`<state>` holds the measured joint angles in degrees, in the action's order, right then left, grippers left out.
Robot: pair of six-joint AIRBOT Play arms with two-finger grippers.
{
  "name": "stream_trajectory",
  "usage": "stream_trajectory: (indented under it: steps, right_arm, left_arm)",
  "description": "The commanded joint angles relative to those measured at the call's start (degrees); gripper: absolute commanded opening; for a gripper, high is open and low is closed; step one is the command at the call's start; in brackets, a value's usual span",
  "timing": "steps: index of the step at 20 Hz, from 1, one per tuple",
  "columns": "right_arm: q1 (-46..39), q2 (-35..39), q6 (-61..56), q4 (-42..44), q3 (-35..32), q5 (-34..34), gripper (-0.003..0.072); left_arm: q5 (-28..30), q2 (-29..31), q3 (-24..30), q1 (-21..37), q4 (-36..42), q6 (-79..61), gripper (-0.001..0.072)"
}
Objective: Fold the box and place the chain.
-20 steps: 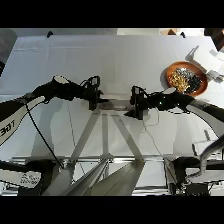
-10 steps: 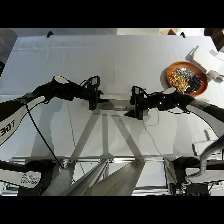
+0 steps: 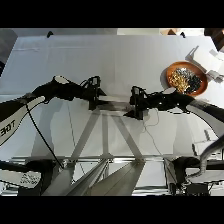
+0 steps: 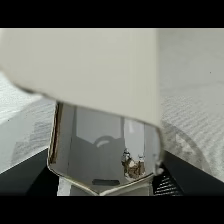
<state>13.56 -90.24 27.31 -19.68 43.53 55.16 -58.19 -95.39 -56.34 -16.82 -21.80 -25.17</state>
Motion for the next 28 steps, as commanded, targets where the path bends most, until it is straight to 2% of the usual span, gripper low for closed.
stream_trajectory:
  steps: [1, 8, 11, 12, 16, 17, 18, 20, 24, 26, 28]
  right_arm:
    - [0.04, 0.04, -0.07, 0.0, 0.02, -0.31, 0.0543]
    - [0.04, 0.04, -0.09, 0.0, 0.02, -0.31, 0.0543]
    - [0.04, 0.04, -0.09, 0.0, 0.02, -0.31, 0.0543]
    - [0.04, 0.04, -0.09, 0.0, 0.02, -0.31, 0.0543]
    - [0.04, 0.04, -0.09, 0.0, 0.02, -0.31, 0.0543]
    - [0.04, 0.04, -0.09, 0.0, 0.02, -0.31, 0.0543]
    - [0.04, 0.04, -0.09, 0.0, 0.02, -0.31, 0.0543]
    - [0.04, 0.04, -0.09, 0.0, 0.02, -0.31, 0.0543]
    - [0.04, 0.04, -0.09, 0.0, 0.02, -0.28, 0.0543]
    - [0.04, 0.04, -0.09, 0.0, 0.02, -0.31, 0.0543]
    - [0.04, 0.04, -0.09, 0.0, 0.02, -0.31, 0.0543]
  left_arm:
    - [-0.33, 0.66, -0.04, 0.07, 0.35, -0.13, 0.0292]
    - [-0.81, 6.05, -0.04, 1.55, -2.49, -0.07, 0.0291]
    - [-2.27, 9.75, -0.02, 3.34, -10.78, 0.11, 0.029]
    - [-2.67, 11.26, -0.02, 3.87, -14.49, 1.55, 0.027]
    - [-4.81, 16.79, 0.02, 5.79, -26.12, 14.27, 0.0266]
    - [-6.03, 17.66, 0.02, 5.84, -26.99, 18.6, 0.0155]
    - [-8.24, 18.16, 0.02, 5.75, -26.6, 22.6, 0.0016]
    - [-12.22, 18.1, 0.2, 5.03, -23.52, 24.15, 0.001]
    - [-12.72, 16.22, 1.36, 2.25, -9.81, 23.91, 0.0009]
    - [-10.14, 14.25, 1.36, 1.44, -2.75, 23.71, 0.0006]
    - [-3.91, 12.44, 1.36, 1.38, 0.13, 23.82, 0.0006]
